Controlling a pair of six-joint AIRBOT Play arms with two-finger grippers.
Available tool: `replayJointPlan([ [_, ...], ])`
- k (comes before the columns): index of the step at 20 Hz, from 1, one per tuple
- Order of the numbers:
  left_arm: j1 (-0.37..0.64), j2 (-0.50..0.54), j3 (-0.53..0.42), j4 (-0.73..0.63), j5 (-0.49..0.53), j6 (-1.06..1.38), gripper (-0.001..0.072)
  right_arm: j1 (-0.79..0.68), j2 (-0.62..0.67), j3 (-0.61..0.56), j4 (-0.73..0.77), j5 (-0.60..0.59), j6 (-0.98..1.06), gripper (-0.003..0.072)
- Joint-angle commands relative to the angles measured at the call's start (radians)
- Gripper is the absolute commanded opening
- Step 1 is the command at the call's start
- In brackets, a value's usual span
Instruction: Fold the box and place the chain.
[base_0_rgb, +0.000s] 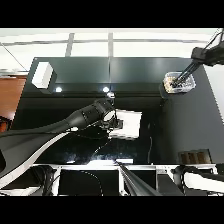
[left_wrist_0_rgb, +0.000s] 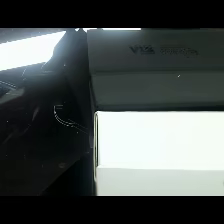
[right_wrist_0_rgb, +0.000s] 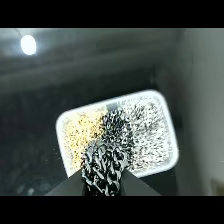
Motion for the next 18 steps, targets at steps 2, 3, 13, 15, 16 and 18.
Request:
replayJointPlan([
  [2,0.0,-0.001,0.0,0.0,0.0,0.0,0.0026,0.0,0.195,0.001,0.061,0.026,-0.113,0.0007],
  [3,0.0,-0.001,0.0,0.0,0.0,0.0,0.0026,0.0,0.238,0.001,0.096,0.032,-0.133,0.0007],
  [13,0.0,-0.001,0.0,0.0,0.0,0.0,0.0026,0.001,0.661,-0.225,0.499,0.327,-0.296,0.0007],
  [15,0.0,-0.001,0.0,0.0,0.0,0.0,0.0026,0.001,0.703,-0.29,0.617,0.397,-0.309,0.0007],
  [16,0.0,-0.001,0.0,0.0,0.0,0.0,0.0026,0.001,0.713,-0.321,0.679,0.433,-0.309,0.0007],
  [18,0.0,-0.001,0.0,0.0,0.0,0.0,0.0026,0.005,0.717,-0.377,0.801,0.465,-0.309,0.0007],
])
